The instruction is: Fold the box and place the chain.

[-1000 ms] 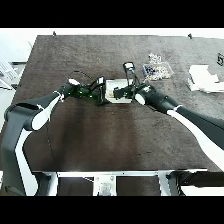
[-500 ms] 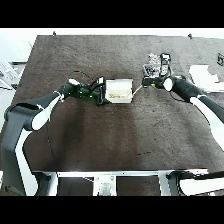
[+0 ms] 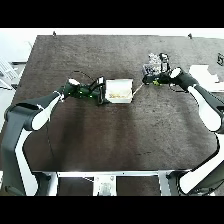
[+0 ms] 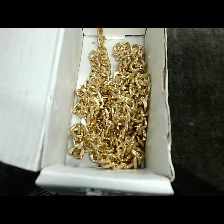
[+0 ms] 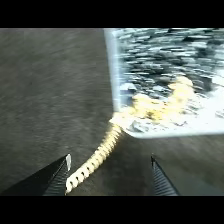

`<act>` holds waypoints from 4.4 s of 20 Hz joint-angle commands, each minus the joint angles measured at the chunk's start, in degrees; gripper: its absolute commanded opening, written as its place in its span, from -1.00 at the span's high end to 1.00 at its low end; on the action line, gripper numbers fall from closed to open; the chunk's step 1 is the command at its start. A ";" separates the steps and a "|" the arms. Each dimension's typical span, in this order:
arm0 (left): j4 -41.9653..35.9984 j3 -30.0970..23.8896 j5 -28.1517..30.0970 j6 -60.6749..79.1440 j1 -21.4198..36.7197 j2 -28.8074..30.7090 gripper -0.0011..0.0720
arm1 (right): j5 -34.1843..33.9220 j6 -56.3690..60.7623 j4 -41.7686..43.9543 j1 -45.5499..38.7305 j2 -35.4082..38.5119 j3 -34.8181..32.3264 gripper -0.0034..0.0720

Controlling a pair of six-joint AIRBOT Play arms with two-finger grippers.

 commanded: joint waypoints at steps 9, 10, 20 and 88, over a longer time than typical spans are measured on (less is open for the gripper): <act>0.00 0.02 0.00 0.00 0.04 0.04 -0.44 | 9.68 -13.44 7.54 0.26 -2.95 4.28 0.72; 0.02 0.02 0.02 0.02 0.04 0.04 -0.44 | 9.62 -13.38 7.39 0.55 -2.80 4.28 0.88; 0.02 0.02 0.00 0.02 0.04 0.04 -0.44 | 9.77 0.37 -3.80 5.01 19.19 4.15 0.90; 0.00 0.02 0.00 0.00 0.04 0.04 -0.44 | 19.76 -49.59 26.53 5.62 6.47 0.22 0.72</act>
